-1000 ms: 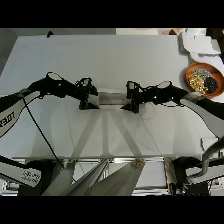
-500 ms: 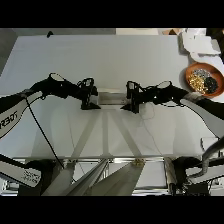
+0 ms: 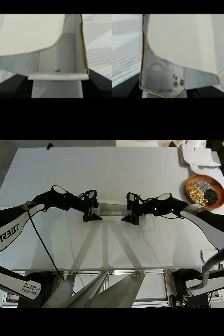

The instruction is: Fold the box and place the chain.

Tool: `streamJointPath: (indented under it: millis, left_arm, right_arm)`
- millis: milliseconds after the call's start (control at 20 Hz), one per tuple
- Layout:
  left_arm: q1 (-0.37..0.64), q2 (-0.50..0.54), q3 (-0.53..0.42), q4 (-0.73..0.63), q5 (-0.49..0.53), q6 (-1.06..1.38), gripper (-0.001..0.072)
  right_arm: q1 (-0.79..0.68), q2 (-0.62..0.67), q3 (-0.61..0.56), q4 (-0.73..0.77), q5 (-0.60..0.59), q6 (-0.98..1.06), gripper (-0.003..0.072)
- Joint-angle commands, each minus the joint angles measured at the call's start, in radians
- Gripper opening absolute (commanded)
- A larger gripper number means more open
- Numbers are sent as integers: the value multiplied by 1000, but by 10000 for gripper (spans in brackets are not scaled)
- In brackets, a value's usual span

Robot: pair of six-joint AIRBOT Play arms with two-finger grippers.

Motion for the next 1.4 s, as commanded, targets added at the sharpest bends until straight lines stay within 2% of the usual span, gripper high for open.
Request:
streamJointPath:
  millis: [0,50,100,150,1350]
  left_arm:
    - [-3,0,1,4,15,-8,549]
    - [-3,0,1,4,15,-8,443]
    - [-3,0,1,5,14,-8,302]
    - [-3,0,1,5,12,-7,277]
    - [-2,0,1,4,11,-7,276]
  right_arm:
    - [0,0,0,-1,3,-1,364]
    - [0,0,0,-2,3,-1,364]
    - [0,0,0,-2,3,-1,364]
    - [0,0,0,-1,3,-1,364]
    - [0,0,0,0,4,-1,364]
